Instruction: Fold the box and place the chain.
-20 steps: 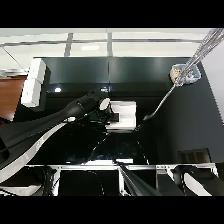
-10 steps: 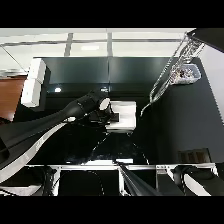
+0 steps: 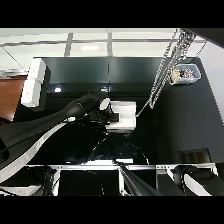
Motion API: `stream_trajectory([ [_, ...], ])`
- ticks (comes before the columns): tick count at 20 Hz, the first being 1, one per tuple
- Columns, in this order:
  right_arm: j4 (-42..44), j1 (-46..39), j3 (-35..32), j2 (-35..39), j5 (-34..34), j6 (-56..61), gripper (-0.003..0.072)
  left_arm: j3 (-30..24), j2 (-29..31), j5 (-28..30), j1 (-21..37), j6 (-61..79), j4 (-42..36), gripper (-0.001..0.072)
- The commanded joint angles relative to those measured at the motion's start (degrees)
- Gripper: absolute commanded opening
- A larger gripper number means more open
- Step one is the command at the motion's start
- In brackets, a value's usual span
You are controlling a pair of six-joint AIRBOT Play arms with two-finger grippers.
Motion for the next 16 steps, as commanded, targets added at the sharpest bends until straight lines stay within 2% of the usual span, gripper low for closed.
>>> stream_trajectory([
  [1,7.76,0.04,-0.02,-0.13,-2.67,-2.67,0.0009,0.07,-0.02,0.02,0.04,0.0,0.0,0.0025],
  [4,11.19,0.66,-0.02,-0.13,-4.85,-3.32,0.0009,0.07,-0.02,0.02,0.04,0.0,0.0,0.0025],
  [9,10.08,3.3,-0.02,-0.46,-6.12,-3.41,0.0009,0.07,-0.02,0.02,0.04,0.0,0.0,0.0026],
  [13,3.34,3.67,-0.11,-1.29,-2.25,-1.33,0.0009,0.07,-0.02,0.0,0.04,0.0,0.0,0.0025],
  [16,-2.34,3.67,-2.97,-1.44,1.16,0.9,0.0009,0.07,-0.02,0.02,0.04,0.0,0.02,0.0025],
])
